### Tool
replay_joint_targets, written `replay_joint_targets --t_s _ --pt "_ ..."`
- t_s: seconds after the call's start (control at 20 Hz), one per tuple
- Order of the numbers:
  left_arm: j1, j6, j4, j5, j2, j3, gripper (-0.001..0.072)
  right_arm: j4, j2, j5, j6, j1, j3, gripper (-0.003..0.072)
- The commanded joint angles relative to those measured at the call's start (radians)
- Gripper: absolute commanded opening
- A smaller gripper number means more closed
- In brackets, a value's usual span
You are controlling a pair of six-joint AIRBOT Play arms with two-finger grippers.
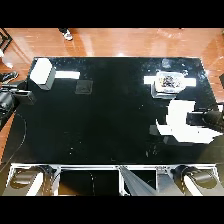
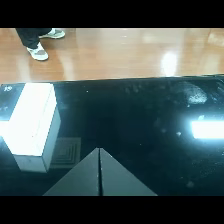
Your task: Fold the box and place the chain.
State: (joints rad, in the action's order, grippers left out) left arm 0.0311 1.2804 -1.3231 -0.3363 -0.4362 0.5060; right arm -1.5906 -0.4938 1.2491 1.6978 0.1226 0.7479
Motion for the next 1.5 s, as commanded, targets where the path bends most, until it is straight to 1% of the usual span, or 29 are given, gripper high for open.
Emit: replay_joint_targets --t_s 0.0,0.6,0.65,0.75,0.85,0.9,1.0,1.1,1.2,1.25,1.3,1.35,1.4,1.45 --pt "0.0 0.0 0.0 0.0 -0.001 0.0 0.0027 0.0 0.001 0.0 0.0 0.0 0.0 0.0023" --pt "0.0 0.0 0.0 0.0 -0.001 0.0 0.0027 0.0 0.001 0.0 0.0 0.0 0.0 0.0023" --pt "0.0 0.0 0.0 0.0 -0.001 0.0 0.0027 0.0 0.001 -0.011 0.0 0.0 -0.001 0.0024" --pt "0.0 0.0 0.0 0.0 -0.001 0.0 0.0027 0.001 0.001 -0.103 0.0 0.0 -0.001 0.0023" --pt "0.0 0.0 0.0 0.0 -0.001 0.0 0.0027 0.0 0.001 -0.158 0.0 0.0 0.0 0.0023" --pt "0.0 0.0 0.0 0.01 -0.001 0.0 0.0027 0.0 0.001 -0.163 0.0 0.0 0.0 0.0023" --pt "0.0 0.011 0.002 0.068 -0.003 0.0 0.0027 0.01 0.001 -0.161 0.001 0.0 0.0 0.0023" --pt "0.0 0.011 0.062 0.072 -0.007 0.0 0.0027 0.013 0.001 -0.162 0.0 0.0 -0.001 0.0024" --pt "0.0 0.01 0.194 0.058 -0.04 0.0 0.0027 0.015 0.001 -0.179 0.001 0.0 -0.001 0.0024" --pt "-0.007 0.009 0.278 0.01 -0.066 0.0 0.0028 0.018 0.0 -0.189 0.001 0.0 -0.001 0.0025" --pt "-0.027 0.002 0.314 -0.051 -0.1 0.0 0.0031 0.019 -0.004 -0.202 0.001 0.0 -0.002 0.0025" --pt "-0.056 -0.003 0.309 -0.102 -0.139 0.0 0.0046 0.019 -0.011 -0.211 0.001 0.0 -0.002 0.0025" --pt "-0.087 -0.032 0.303 -0.134 -0.18 0.0 0.0141 0.018 -0.02 -0.215 0.001 0.0 -0.002 0.0026" --pt "-0.115 -0.05 0.303 -0.156 -0.224 0.005 0.0358 0.005 -0.03 -0.223 0.001 0.0 -0.004 0.0026"
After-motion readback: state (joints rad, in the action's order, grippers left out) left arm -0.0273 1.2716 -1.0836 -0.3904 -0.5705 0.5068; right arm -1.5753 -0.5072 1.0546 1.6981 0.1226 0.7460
